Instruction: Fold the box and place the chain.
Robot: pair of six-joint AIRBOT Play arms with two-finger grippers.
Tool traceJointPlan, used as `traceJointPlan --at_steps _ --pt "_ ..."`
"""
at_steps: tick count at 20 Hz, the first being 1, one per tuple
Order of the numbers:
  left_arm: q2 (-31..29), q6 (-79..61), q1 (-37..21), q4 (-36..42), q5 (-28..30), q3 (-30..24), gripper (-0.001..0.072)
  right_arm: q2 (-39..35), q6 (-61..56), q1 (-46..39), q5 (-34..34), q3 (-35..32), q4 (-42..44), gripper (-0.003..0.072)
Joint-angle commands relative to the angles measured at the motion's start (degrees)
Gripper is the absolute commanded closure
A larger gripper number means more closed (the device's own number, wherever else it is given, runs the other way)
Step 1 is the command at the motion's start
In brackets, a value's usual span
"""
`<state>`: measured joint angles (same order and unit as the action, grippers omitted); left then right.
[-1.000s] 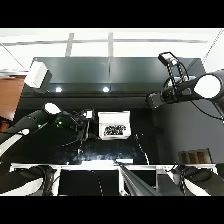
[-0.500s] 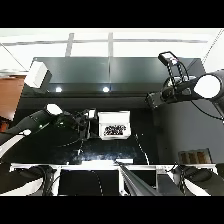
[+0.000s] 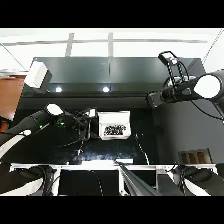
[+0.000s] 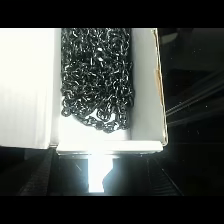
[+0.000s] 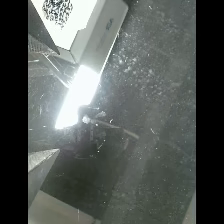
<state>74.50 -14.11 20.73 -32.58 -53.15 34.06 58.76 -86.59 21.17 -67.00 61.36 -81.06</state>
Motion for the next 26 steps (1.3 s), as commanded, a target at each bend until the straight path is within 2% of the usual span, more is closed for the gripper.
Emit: traceJointPlan --at_steps 1,6,26 --pt "0.0 0.6 0.3 -0.2 0.0 0.0 0.0003 0.0 0.0 0.0 0.1 0.0 -0.1 -0.0015" --pt "0.0 0.7 3.4 -0.1 1.0 0.0 0.0002 0.0 0.0 0.0 0.3 0.0 0.0 -0.0016" --pt "0.0 6.7 4.2 -0.5 5.4 0.0 0.0003 0.1 -0.5 0.0 1.6 -2.3 0.0 -0.0016"
